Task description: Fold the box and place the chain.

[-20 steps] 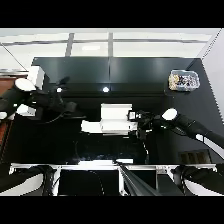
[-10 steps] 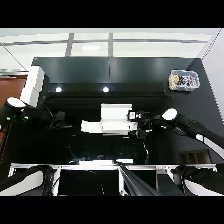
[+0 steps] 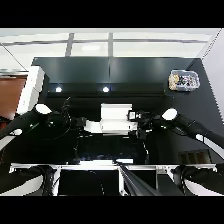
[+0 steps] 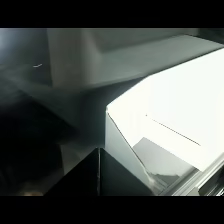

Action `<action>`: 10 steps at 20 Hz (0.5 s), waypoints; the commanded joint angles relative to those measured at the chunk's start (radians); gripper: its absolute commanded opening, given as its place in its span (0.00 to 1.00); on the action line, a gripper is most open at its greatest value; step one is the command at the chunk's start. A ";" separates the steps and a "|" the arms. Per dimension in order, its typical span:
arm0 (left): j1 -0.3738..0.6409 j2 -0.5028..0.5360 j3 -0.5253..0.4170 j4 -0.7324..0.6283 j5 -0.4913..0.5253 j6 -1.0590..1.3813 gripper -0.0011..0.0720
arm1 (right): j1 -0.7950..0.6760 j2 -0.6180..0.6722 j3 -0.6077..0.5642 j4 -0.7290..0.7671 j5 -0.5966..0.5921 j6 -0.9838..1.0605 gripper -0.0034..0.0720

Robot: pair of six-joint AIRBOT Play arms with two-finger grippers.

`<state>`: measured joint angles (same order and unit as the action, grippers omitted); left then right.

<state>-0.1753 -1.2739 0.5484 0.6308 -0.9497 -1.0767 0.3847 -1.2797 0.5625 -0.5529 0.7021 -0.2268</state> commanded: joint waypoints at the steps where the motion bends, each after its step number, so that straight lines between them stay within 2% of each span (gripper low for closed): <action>1: -0.011 -0.002 0.012 -0.048 -0.041 0.087 0.05 | 0.001 0.000 0.001 -0.001 0.000 0.000 0.68; 4: 0.010 -0.002 0.051 -0.048 -0.116 0.112 0.07 | 0.001 0.000 0.001 -0.001 0.000 0.000 0.68; 5: 0.010 -0.002 0.066 -0.048 -0.121 0.112 0.25 | 0.001 0.000 0.001 -0.001 0.000 0.000 0.68; 6: 0.010 -0.002 0.079 -0.049 -0.121 0.111 0.59 | 0.001 0.000 0.001 -0.001 0.000 0.000 0.68; 7: 0.010 -0.002 0.092 -0.048 -0.121 0.108 0.89 | 0.001 0.000 0.000 -0.001 0.000 0.000 0.68; 10: 0.007 -0.002 0.122 -0.055 -0.131 0.105 0.91 | 0.001 0.000 0.000 -0.001 0.000 0.000 0.68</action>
<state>-0.1677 -1.2758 0.6415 0.5823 -1.0599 -0.9764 0.3847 -1.2797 0.5625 -0.5537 0.7021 -0.2268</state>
